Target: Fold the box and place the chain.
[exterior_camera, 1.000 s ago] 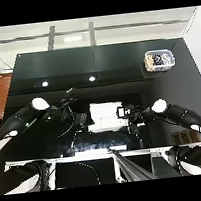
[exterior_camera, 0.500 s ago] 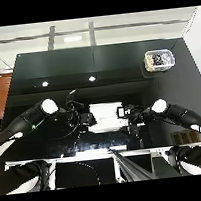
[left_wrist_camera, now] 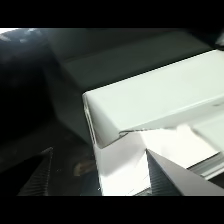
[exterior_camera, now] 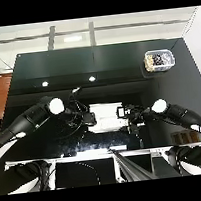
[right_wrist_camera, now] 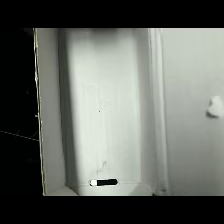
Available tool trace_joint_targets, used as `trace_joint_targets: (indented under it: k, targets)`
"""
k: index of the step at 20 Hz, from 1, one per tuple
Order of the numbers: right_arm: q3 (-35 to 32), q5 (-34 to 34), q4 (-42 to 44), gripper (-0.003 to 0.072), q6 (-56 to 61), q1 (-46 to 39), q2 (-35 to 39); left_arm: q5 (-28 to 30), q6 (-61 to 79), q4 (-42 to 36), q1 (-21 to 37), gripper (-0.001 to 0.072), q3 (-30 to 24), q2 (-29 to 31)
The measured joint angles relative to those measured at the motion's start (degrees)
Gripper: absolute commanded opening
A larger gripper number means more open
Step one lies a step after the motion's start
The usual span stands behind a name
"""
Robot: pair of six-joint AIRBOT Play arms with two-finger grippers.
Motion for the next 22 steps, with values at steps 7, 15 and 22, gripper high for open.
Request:
trace_joint_targets:
  k: [7, 15, 22]
  targets:
    - [0.0, 0.0, 0.0, 0.0429, 0.0, 0.0, 0.0, -1.1, -9.9, 5.7, -5.4, 0.0677, 2.4, -1.2]
    - [0.0, 0.0, 0.0, 0.0429, 0.0, 0.0, 0.0, 1.7, -13.9, 5.4, -8.7, 0.0618, 3.4, -1.4]
    - [0.0, 0.0, 0.0, 0.0429, 0.0, 0.0, 0.0, 2.1, -14.8, 6.4, -9.6, 0.0505, 3.4, -1.4]
